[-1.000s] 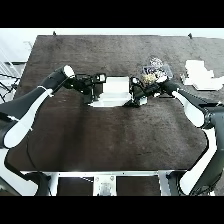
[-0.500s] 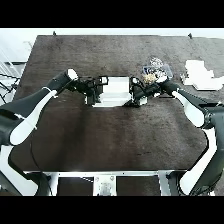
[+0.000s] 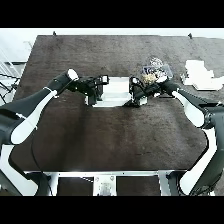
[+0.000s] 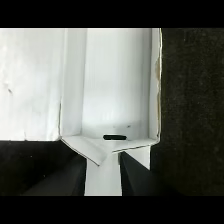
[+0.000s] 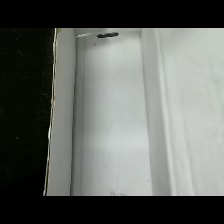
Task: Fold the box and place the chain.
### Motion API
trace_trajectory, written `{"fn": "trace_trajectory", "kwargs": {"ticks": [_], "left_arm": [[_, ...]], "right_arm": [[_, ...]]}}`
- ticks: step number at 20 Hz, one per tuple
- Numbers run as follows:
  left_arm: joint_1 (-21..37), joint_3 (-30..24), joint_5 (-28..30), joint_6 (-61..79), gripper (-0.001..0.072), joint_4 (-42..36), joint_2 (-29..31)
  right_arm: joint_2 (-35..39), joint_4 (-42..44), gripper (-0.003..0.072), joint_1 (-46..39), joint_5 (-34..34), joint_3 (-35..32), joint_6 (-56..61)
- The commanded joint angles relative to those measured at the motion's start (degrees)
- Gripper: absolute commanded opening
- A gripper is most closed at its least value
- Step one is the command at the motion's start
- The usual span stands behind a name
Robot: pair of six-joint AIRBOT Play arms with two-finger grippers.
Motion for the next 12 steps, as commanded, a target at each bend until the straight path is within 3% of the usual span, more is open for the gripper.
{"fn": "trace_trajectory", "kwargs": {"ticks": [1, 12], "left_arm": [[0.0, 0.0, -0.3, 0.3, 0.0249, -0.7, 0.0], [0.0, 0.0, -0.1, 7.8, 0.0250, -12.0, -2.4]], "right_arm": [[0.0, 0.0, 0.0580, 0.0, 0.0, 0.0, 0.0], [0.0, 0.0, 0.0580, 0.0, 0.0, 0.0, 0.0]]}}
